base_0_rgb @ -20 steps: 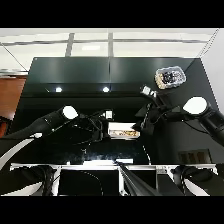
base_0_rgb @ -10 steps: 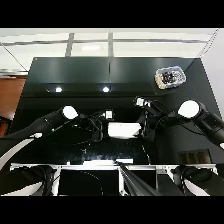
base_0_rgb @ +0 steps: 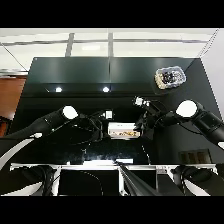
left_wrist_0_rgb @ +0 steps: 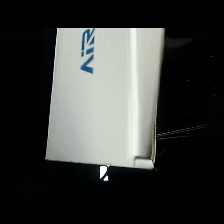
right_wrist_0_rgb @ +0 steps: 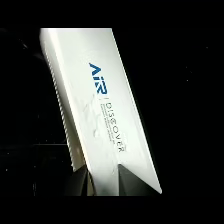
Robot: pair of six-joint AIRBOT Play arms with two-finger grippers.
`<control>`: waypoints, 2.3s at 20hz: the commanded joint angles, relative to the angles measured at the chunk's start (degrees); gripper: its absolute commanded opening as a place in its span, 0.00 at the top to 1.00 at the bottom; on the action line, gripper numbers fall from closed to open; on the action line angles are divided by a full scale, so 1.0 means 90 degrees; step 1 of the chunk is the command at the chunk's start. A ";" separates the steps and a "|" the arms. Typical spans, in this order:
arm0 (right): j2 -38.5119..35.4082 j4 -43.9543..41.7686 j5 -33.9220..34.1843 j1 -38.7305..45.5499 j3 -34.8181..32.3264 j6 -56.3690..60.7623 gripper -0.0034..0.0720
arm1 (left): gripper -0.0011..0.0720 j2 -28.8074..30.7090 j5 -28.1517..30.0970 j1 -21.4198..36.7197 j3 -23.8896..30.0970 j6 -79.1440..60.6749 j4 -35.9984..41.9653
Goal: Fold the box and place the chain.
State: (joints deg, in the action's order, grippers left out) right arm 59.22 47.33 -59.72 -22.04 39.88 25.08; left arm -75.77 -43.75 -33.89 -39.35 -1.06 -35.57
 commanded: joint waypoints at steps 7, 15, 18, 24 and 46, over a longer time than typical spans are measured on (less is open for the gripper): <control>0.0005 -0.0015 -0.0192 -0.0027 -0.0002 0.0024 0.69 | 0.61 -0.0005 0.0005 -0.0005 0.0000 -0.0002 0.0002; 0.0005 0.0017 -0.0216 -0.0053 -0.0002 0.0022 0.67 | 0.61 -0.0005 0.0007 -0.0005 0.0000 -0.0002 0.0002; 0.0005 0.0019 -0.0221 -0.0053 -0.0002 0.0024 0.67 | 0.61 -0.0005 0.0007 -0.0005 0.0000 -0.0002 0.0000; 0.0005 0.0070 -0.0294 -0.0053 -0.0002 0.0102 0.53 | 0.61 -0.0005 0.0005 -0.0005 0.0000 -0.0002 0.0000; 0.0168 0.0403 -0.0148 -0.0185 -0.0019 0.0389 0.55 | 0.61 -0.0005 0.0007 -0.0005 0.0000 -0.0002 0.0002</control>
State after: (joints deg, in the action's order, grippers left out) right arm 60.60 50.00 -61.19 -23.57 39.72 27.88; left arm -75.77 -43.70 -33.89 -39.35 -1.08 -35.57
